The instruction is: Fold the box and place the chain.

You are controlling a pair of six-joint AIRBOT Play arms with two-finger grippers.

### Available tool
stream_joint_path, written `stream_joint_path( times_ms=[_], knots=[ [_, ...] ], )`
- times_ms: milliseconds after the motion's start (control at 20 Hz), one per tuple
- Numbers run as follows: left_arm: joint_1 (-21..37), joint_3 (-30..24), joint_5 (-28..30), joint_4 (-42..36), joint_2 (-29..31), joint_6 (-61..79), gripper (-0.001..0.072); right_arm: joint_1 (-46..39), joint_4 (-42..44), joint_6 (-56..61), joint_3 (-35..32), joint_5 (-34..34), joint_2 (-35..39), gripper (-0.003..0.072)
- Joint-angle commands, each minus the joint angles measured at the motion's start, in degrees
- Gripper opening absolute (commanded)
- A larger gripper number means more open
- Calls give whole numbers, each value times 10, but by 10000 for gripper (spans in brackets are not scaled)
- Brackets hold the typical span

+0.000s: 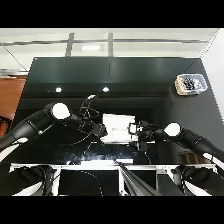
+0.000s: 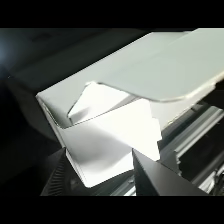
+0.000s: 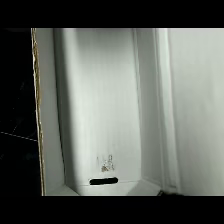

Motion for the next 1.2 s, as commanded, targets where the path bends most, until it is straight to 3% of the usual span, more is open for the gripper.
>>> stream_joint_path(
  times_ms=[0,200,600,900,1150],
  knots=[
    [-22,1,27,45,0,-56,485,0,0,0,0,0,0,110],
    [-32,1,58,62,0,-92,485,0,0,0,0,-1,0,110],
    [-39,6,60,63,0,-110,478,0,0,0,0,-2,0,110],
    [-96,31,60,226,0,-274,477,0,0,0,0,-2,0,110],
    [-120,48,62,238,-18,-317,477,0,0,0,0,-3,0,110]
  ],
)
